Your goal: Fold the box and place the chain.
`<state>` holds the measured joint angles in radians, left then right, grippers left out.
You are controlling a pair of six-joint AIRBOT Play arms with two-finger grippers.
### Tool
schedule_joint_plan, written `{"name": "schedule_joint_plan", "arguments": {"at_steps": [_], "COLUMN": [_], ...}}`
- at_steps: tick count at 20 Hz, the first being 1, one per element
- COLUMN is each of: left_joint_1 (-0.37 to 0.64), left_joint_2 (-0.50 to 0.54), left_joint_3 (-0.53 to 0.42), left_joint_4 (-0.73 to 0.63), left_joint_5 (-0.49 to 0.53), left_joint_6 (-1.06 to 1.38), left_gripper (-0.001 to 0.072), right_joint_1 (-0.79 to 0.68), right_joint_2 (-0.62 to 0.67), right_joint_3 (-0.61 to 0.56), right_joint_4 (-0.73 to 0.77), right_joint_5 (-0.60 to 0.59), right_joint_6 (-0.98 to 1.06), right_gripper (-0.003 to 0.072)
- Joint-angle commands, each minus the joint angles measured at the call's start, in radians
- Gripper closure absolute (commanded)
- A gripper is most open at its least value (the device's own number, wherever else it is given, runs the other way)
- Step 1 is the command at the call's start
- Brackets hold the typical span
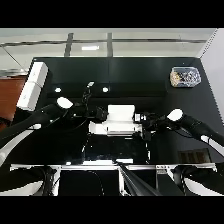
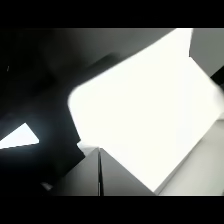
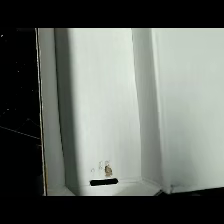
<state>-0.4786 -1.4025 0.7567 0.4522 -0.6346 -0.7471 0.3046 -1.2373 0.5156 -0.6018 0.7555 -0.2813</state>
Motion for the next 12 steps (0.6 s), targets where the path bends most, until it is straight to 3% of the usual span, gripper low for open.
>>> {"name": "schedule_joint_plan", "arguments": {"at_steps": [1, 4, 7, 10, 12], "left_joint_1": [0.003, 0.069, 0.154, 0.2, 0.211], "left_joint_2": [-0.04, 0.042, 0.239, 0.426, 0.471], "left_joint_3": [0.009, 0.051, 0.049, -0.051, -0.135], "left_joint_4": [0.02, 0.069, 0.154, 0.126, 0.067], "left_joint_5": [-0.003, -0.072, -0.136, -0.175, -0.24], "left_joint_6": [0.008, 0.007, -0.02, 0.108, 0.266], "left_gripper": [0.0685, 0.0686, 0.0686, 0.0682, 0.0682], "right_joint_1": [0.001, 0.001, 0.001, 0.001, 0.001], "right_joint_2": [-0.001, -0.001, -0.001, -0.001, -0.001], "right_joint_3": [0.0, 0.0, 0.0, 0.0, 0.0], "right_joint_4": [0.0, 0.0, 0.0, 0.0, 0.0], "right_joint_5": [0.0, 0.0, 0.0, 0.0, 0.0], "right_joint_6": [0.0, 0.0, 0.0, 0.0, 0.0], "right_gripper": [0.0511, 0.0511, 0.0511, 0.0511, 0.0511]}}
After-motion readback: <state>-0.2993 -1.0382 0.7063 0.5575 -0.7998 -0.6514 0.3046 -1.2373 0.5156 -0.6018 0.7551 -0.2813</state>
